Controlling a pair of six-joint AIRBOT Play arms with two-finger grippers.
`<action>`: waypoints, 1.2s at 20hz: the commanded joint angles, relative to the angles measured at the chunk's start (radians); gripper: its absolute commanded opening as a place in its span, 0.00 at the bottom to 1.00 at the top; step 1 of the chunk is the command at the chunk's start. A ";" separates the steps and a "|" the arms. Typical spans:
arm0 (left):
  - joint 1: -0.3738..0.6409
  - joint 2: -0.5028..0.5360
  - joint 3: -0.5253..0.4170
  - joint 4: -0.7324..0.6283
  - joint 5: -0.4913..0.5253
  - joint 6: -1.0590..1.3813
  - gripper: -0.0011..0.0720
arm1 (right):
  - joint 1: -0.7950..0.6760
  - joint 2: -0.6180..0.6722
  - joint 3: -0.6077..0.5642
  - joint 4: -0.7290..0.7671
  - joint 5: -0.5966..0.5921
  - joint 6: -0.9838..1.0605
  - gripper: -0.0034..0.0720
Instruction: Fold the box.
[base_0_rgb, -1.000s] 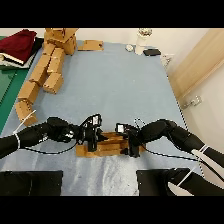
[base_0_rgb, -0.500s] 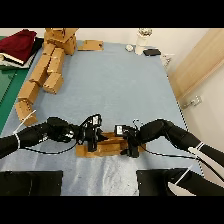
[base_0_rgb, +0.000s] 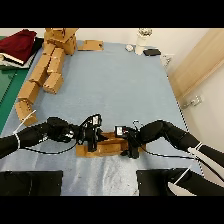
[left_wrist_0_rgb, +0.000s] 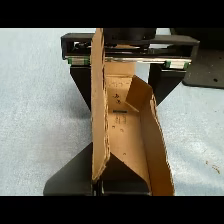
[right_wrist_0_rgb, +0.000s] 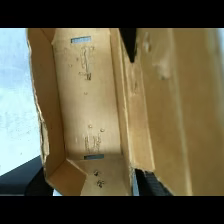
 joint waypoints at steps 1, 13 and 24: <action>0.000 0.000 0.000 0.000 0.000 0.000 0.03 | 0.000 -0.001 -0.005 0.003 0.012 0.000 0.98; 0.000 0.000 0.000 0.000 0.000 0.000 0.03 | 0.008 -0.001 -0.024 0.003 0.029 0.000 0.86; 0.000 0.000 0.000 0.000 0.000 0.000 0.03 | 0.008 0.003 -0.024 -0.001 0.018 0.000 0.77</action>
